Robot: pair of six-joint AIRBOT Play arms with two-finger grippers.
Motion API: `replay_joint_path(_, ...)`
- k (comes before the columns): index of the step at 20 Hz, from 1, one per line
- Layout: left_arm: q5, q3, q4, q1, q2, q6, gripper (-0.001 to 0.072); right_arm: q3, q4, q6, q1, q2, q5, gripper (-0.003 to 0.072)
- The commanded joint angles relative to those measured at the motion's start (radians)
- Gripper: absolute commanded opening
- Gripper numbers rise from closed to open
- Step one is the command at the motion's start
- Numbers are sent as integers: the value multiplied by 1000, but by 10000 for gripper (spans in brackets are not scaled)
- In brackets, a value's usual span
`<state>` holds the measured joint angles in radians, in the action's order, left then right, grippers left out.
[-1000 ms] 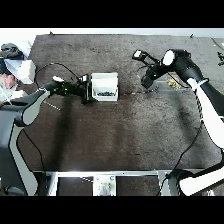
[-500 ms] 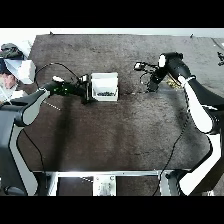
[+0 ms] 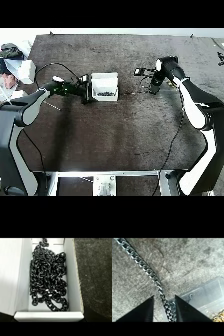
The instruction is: Fold the box and place the chain.
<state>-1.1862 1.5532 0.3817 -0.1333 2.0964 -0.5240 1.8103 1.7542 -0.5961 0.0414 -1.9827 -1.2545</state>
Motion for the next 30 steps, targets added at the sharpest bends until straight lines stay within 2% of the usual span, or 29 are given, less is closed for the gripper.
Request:
replay_joint_path(1,0,1,0,0,0,0,304,1,23,2,-1,-15,6,300)
replay_joint_path(3,0,1,0,0,0,0,304,1,23,2,-6,-12,28,123)
replay_joint_path(4,0,1,0,0,0,0,303,1,23,10,-14,0,26,-17)
replay_joint_path(7,0,1,0,0,0,0,304,2,-44,10,-55,108,-7,-19)
replay_joint_path(10,0,1,0,0,0,0,304,2,-173,28,-109,293,-5,-20)
replay_joint_path(13,0,1,0,0,0,0,304,8,-197,26,-177,437,-1,-20)
replay_joint_path(18,0,1,0,0,0,0,304,8,-240,24,-310,571,171,-21)
replay_joint_path(22,0,1,0,0,0,0,304,10,-278,12,-392,548,308,-21)
replay_joint_path(30,0,1,0,0,0,0,304,3,-332,-63,-410,369,316,-20)
